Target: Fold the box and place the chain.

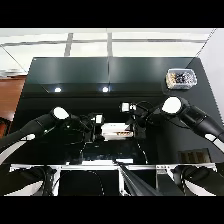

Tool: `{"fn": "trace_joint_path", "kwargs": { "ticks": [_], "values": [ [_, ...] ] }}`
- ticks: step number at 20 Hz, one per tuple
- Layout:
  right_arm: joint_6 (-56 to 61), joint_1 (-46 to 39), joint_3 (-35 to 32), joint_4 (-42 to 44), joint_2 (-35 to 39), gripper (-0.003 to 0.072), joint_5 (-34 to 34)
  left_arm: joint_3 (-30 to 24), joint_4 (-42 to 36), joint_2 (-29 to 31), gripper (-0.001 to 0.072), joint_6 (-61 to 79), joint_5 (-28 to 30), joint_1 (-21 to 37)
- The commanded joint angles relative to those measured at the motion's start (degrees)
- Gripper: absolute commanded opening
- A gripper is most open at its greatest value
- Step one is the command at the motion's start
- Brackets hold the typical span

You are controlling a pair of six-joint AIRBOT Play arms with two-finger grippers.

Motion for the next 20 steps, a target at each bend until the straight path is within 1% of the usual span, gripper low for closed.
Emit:
{"fn": "trace_joint_path", "kwargs": {
  "ticks": [1,17,20],
  "values": [
    [0.2,0.1,0.0,-0.4,0.0,0.0251,0.9,0.0,0.0,0.0,0.0465,0.0,-0.1,0.0],
    [0.4,0.1,-0.1,-1.1,-0.1,0.0251,2.3,0.0,0.0,0.0,0.0465,0.0,-0.1,0.0],
    [1.3,0.1,-1.1,-1.0,-0.7,0.0251,2.5,0.0,0.0,0.0,0.0465,0.0,-0.1,0.0]
  ]
}}
